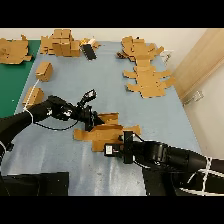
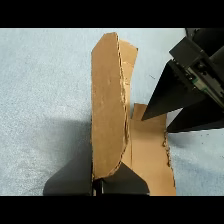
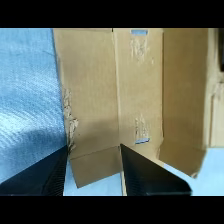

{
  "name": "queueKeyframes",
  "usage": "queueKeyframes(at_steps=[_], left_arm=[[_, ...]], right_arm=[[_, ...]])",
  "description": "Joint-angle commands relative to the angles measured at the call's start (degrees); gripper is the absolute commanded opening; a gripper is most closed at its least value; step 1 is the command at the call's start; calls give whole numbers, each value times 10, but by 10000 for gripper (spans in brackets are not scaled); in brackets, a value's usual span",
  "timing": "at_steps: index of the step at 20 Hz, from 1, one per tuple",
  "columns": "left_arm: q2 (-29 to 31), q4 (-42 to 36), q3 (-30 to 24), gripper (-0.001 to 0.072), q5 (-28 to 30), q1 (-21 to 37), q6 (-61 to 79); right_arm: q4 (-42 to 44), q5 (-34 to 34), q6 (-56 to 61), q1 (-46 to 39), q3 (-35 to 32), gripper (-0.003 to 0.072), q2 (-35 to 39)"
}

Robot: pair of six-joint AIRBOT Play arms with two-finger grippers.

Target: Fold the box.

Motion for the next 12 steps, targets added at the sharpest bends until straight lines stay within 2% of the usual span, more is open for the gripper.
queueKeyframes(at_steps=[1, 7, 9, 12], left_arm=[[0, 0, 0, 13, 0, 0, 0], [0, 0, 0, 13, 0, 0, 0], [0, 0, 0, 13, 0, 0, 0], [0, 0, 0, 13, 0, 0, 0]], right_arm=[[-21, 13, 1, 0, 3, 507, -1], [-38, 14, 3, 0, 27, 507, 1], [-73, 24, 31, -3, 33, 507, 0], [-80, 41, 81, -23, 44, 510, 0]])
